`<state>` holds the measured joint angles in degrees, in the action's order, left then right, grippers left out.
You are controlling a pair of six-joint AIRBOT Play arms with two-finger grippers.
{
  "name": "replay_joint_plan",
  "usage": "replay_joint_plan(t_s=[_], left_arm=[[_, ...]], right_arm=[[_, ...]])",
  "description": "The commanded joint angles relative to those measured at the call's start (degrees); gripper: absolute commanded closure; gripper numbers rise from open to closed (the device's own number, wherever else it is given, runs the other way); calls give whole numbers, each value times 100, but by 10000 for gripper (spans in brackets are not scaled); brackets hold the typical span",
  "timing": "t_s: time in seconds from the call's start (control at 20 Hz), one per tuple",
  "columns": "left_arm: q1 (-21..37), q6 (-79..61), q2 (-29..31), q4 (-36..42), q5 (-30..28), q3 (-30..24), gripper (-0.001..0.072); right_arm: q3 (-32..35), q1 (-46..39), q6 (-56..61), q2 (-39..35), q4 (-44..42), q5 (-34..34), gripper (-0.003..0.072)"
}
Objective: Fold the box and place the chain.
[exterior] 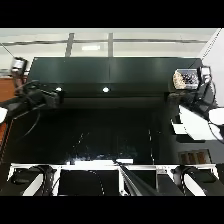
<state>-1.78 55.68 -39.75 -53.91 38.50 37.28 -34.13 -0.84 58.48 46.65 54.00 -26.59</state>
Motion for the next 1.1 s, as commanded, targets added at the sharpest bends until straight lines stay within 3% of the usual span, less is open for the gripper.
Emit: replay_joint_plan(t_s=[0.0,0.2,0.3,0.45,0.6,0.75,0.9,1.05], left_arm=[[697,455,872,-278,1180,129,-6],[1488,723,2002,-909,2212,33,-6],[1816,721,2507,-1239,2229,-63,-5],[2124,780,2903,-1263,2166,-260,-5],[2144,929,2861,-903,2205,-463,-5],[2144,929,2752,-481,2192,-542,-5],[2144,927,2736,-455,2146,-542,-5],[2144,927,2736,-455,2129,-542,-5]], right_arm=[[-992,-428,1493,0,2192,-890,-24],[-1685,-1814,3259,0,4835,-1394,-24],[-1685,-2894,3657,61,5095,-1408,-24],[-1687,-4614,3751,553,4317,-1462,-24],[-1805,-5840,3075,1423,2562,-1770,-23],[-2667,-6153,1698,2833,1255,-2929,-23],[-3941,-5993,848,4188,1333,-4538,-23],[-4310,-5901,275,4754,1255,-4782,-22]])
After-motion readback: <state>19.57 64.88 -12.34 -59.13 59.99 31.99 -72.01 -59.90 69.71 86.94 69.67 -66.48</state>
